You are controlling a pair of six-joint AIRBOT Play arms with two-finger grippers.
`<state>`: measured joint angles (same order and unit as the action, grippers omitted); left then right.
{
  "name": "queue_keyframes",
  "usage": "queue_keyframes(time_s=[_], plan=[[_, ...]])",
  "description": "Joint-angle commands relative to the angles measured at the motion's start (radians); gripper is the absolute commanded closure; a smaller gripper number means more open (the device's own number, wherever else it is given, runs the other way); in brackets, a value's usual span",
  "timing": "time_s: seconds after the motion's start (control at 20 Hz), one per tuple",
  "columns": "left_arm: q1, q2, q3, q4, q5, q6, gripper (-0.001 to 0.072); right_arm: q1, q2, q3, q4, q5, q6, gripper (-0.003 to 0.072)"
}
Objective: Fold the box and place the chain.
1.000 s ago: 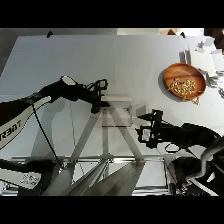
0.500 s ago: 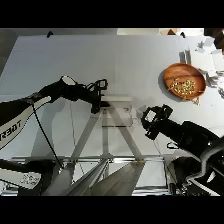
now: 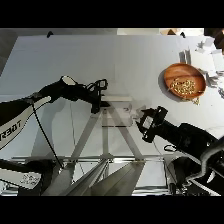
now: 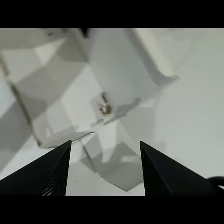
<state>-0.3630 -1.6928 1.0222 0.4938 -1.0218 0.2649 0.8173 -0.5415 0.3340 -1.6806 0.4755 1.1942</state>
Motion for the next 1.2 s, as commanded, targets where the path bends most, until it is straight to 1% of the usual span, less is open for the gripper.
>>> queue_keyframes(time_s=[0.0,0.2,0.3,0.4,0.5,0.6,0.65,0.7,0.75,0.8,0.9,0.95,1.05,1.15], plan=[[0.0,0.001,0.0,0.0,0.0,0.0,0.0698,0.001,0.001,-0.001,0.172,0.057,-0.329,0.0228],[0.0,0.001,0.001,0.0,0.0,0.0,0.0698,-0.007,-0.001,0.003,0.201,0.072,-0.361,0.023],[0.0,0.001,0.001,0.0,0.0,0.0,0.0698,-0.045,-0.014,0.025,0.274,0.104,-0.357,0.023],[0.0,0.001,0.0,0.0,0.0,0.0,0.0698,-0.078,-0.066,0.069,0.349,0.151,-0.358,0.023],[0.0,0.001,0.0,0.0,0.0,0.0,0.0698,-0.111,-0.148,0.121,0.356,0.172,-0.364,0.0227],[0.0,0.001,0.001,0.0,0.0,0.0,0.0698,-0.171,-0.227,0.167,0.361,0.22,-0.421,0.0226],[0.0,0.001,0.001,0.0,0.0,0.0,0.0698,-0.214,-0.256,0.182,0.388,0.254,-0.483,0.0225],[0.0,0.001,0.001,0.0,0.0,0.0,0.0698,-0.27,-0.274,0.187,0.443,0.29,-0.587,0.0223],[0.0,0.001,0.001,0.0,0.0,0.0,0.0698,-0.331,-0.285,0.187,0.52,0.33,-0.713,0.0218],[0.0,0.001,0.0,0.0,0.0,0.0,0.0698,-0.394,-0.295,0.186,0.613,0.37,-0.848,0.0193],[0.0,0.001,0.0,0.0,0.0,0.0,0.0698,-0.494,-0.322,0.186,0.799,0.404,-1.137,0.0011],[0.0,0.001,0.0,0.0,0.0,0.0,0.0698,-0.52,-0.343,0.186,0.876,0.4,-1.24,-0.002],[0.0,0.001,0.001,0.0,0.0,0.0,0.0698,-0.523,-0.39,0.179,0.942,0.401,-1.346,-0.002],[0.0,0.001,0.001,0.0,0.0,0.0,0.0698,-0.5,-0.417,0.14,0.949,0.385,-1.405,-0.0021]])
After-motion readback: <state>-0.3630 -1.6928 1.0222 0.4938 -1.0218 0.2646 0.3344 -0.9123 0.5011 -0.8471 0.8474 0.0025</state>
